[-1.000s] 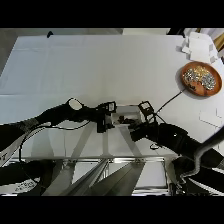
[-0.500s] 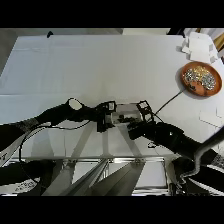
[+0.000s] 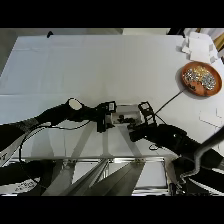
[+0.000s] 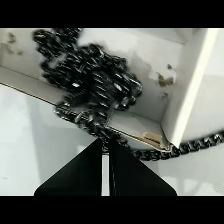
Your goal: Fold the box and place the chain.
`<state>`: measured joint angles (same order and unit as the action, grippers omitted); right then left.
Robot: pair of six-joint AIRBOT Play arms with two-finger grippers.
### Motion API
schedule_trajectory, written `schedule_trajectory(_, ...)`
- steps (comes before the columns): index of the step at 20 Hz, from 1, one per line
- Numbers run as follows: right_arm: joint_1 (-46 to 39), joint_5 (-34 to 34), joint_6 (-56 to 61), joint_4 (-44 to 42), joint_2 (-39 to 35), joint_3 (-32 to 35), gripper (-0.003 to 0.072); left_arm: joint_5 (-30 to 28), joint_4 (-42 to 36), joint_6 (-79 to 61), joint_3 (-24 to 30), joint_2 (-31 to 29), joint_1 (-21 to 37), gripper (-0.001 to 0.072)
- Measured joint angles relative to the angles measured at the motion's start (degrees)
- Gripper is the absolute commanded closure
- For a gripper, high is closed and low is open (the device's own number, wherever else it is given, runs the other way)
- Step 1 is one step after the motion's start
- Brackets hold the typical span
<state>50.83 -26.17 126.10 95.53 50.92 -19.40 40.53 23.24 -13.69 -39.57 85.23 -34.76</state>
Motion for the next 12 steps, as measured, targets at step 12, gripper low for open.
schedule_trajectory(12,0.81,-4.46,-3.39,1.07,-17.35,-9.25,0.0672,0.04,-0.09,0.2,0.0,0.0,0.0,0.0437)
